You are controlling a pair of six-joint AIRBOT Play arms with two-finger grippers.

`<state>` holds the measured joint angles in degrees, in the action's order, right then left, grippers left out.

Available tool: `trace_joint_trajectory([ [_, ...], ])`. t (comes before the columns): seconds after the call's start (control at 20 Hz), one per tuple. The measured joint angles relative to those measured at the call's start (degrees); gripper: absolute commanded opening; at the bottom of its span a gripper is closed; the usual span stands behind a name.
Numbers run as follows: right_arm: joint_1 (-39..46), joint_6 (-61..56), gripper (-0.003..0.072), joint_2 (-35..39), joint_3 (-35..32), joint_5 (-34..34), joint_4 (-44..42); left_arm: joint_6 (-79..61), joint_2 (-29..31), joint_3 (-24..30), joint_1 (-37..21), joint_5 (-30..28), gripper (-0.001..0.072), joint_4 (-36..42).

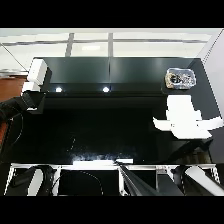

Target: Fold the box and place the chain.

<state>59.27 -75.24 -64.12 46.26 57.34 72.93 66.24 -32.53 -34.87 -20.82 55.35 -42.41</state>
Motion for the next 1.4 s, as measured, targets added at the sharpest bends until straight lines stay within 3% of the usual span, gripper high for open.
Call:
trace_joint_trajectory([
  [0.25,1.86,15.74,0.0707,-17.51,13.14,16.22,-12.61,0.13,-1.60,0.02,0.00,-0.11,0.0711,0.00],
  [0.45,0.50,20.20,0.0705,-27.71,18.75,26.45,-14.62,0.07,-2.21,0.02,0.00,-0.33,0.0711,0.00],
  [0.5,0.07,20.74,0.0566,-29.33,19.39,27.89,-14.05,0.07,-2.27,0.02,0.00,-0.37,0.0711,0.02],
  [0.6,-0.63,21.90,0.0144,-31.28,20.26,29.38,-13.31,0.04,-2.36,0.00,0.00,-0.70,0.0711,0.61],
  [0.65,-0.85,22.75,0.0053,-31.85,20.68,29.90,-13.62,0.02,-2.43,0.00,0.00,-0.74,0.0711,1.05],
  [1.05,-4.57,28.76,0.0052,-31.02,21.00,36.06,-24.76,0.02,-2.43,0.00,0.00,-0.66,0.0711,3.63],
  [1.4,-18.51,29.05,0.0051,-20.79,10.43,34.38,-32.63,-0.28,-2.54,0.17,0.02,0.70,0.0711,4.81],
])
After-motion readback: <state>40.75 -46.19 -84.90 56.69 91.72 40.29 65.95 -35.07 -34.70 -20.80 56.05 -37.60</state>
